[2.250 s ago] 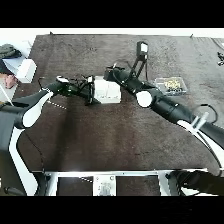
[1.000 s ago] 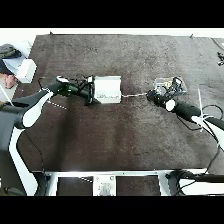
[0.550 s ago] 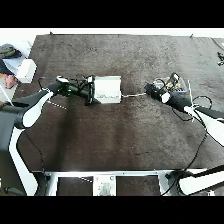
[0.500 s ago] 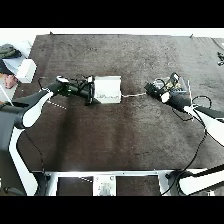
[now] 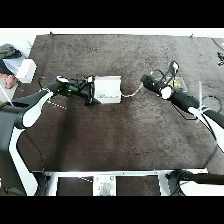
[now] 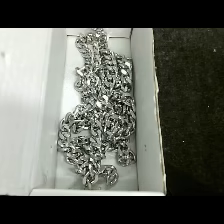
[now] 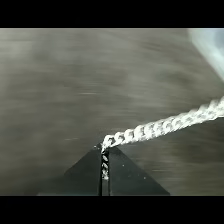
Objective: Fold the box and place the chain.
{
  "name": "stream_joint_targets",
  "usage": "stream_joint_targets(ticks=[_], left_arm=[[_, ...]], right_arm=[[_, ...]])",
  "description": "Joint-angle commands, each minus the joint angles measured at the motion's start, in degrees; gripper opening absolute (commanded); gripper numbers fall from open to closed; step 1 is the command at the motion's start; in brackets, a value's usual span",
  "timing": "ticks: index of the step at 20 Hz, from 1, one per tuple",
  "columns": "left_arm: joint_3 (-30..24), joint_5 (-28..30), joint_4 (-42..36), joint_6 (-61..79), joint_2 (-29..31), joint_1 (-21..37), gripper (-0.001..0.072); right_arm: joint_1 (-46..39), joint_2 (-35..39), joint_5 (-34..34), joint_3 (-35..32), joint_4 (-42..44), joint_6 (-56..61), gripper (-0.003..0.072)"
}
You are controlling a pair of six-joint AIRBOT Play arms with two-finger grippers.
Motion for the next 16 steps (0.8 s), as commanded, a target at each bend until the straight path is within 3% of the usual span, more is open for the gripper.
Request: stream_joint_targets(ticks=[1,4,7,16], left_arm=[[-0.02,0.02,0.02,0.02,0.02,-0.02,0.0403],[-0.02,0.0,0.02,0.02,0.02,-0.02,0.0404],[-0.02,0.0,0.02,0.02,0.02,-0.02,0.0404],[-0.02,0.02,0.02,0.02,0.02,-0.02,0.0404]], right_arm=[[7.34,9.94,-0.26,0.07,-5.35,-0.11,-0.0011],[14.08,13.97,-5.92,0.31,-5.75,-0.07,-0.0011],[20.24,13.31,-9.25,2.23,-5.75,-0.04,-0.0012],[26.77,2.69,-12.04,4.09,-2.99,0.11,-0.001]])
